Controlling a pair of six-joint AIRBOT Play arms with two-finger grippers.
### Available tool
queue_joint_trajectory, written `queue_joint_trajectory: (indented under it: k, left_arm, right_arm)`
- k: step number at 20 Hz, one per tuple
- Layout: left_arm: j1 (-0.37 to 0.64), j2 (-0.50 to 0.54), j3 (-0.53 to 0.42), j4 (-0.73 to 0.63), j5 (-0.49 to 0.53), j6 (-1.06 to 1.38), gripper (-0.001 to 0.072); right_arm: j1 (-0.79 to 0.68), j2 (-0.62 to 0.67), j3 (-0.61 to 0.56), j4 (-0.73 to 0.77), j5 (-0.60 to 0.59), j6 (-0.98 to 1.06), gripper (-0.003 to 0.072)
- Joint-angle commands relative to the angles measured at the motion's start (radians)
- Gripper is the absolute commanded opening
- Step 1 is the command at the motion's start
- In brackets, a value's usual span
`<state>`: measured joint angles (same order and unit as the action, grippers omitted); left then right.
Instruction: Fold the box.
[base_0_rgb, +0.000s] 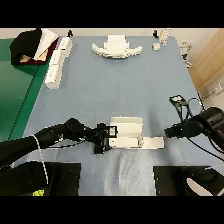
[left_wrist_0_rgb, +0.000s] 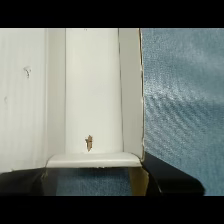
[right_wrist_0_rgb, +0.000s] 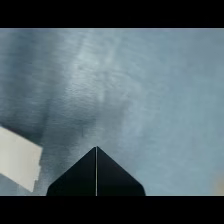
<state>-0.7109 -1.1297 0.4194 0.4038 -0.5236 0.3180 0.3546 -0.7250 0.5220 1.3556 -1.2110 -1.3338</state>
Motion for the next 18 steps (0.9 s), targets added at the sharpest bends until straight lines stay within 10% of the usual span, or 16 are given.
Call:
queue_joint_trajectory:
  k: [1, 8, 18]
  left_arm:
    - [0.000, 0.001, 0.000, 0.000, 0.000, -0.001, 0.0463]
    - [0.000, 0.001, 0.000, 0.000, 0.000, -0.001, 0.0463]
    - [0.000, 0.001, 0.000, 0.000, 0.000, -0.001, 0.0463]
  right_arm:
    - [-0.220, -0.086, -0.004, 0.186, -0.041, 0.063, 0.0003]
    - [-0.352, -0.192, -0.082, 0.727, 0.037, -0.266, 0.0003]
    - [-0.258, -0.165, -0.085, 0.778, 0.062, -0.283, 0.0003]
